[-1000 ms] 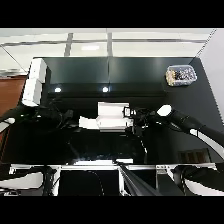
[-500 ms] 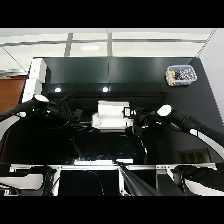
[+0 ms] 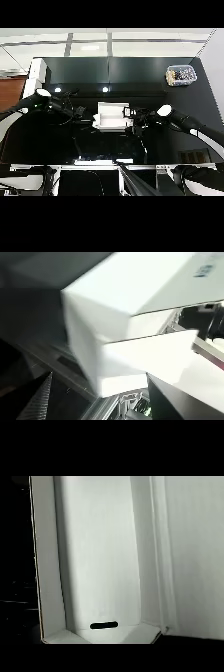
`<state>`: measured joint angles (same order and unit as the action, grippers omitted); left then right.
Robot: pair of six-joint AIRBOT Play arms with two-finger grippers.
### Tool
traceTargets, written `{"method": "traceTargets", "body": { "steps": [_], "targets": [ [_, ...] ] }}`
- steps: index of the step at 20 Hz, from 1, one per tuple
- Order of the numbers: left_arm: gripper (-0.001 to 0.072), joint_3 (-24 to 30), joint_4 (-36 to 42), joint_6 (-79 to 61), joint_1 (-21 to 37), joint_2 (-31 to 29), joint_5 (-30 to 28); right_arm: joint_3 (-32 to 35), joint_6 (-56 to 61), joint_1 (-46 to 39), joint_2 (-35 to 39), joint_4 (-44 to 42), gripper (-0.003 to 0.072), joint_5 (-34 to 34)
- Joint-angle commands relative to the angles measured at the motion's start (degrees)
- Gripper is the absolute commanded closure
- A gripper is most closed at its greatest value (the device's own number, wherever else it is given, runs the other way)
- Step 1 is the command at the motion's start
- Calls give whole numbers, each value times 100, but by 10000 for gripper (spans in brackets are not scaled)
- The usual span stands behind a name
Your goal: Fold the box and place the chain.
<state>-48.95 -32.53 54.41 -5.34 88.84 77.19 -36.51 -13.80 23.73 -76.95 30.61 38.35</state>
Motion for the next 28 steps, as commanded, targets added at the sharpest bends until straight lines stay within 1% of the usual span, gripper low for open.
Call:
{"method": "traceTargets", "body": {
  "steps": [1, 3, 4, 5, 7, 11, 15, 19, 24, 28],
  "targets": [
    [69, -243, 17, 4, -297, 4, 85, -2, 2, 0, -2, -2, 245, -2],
    [166, -367, 13, 249, -431, 4, 83, -2, 2, 0, -2, -2, 245, -2],
    [185, -433, -4, 417, -487, 4, 87, -2, 2, 0, -2, -2, 245, -2],
    [226, -516, -59, 544, -564, 4, 85, -2, 2, 0, -2, -2, 245, -2],
    [227, -702, -319, 863, -728, 2, 31, -2, 2, 0, -2, -2, 245, -2],
    [227, -1045, -1351, 1851, -1169, 2, -321, -2, 2, 0, -2, -2, 246, -2],
    [227, -1104, -1508, 2260, -1561, 4, -651, -2, 2, 0, -2, -2, 245, -2],
    [227, -1106, -2087, 3008, -1893, 4, -1040, -2, 2, 0, -2, -2, 246, -2],
    [227, -1126, -2785, 3810, -2179, 2, -1115, -2, 2, 0, -2, -2, 245, -2],
    [227, -1351, -3685, 4763, -2516, 4, -1106, -2, 2, 0, -2, -2, 245, -2]
  ]
}}
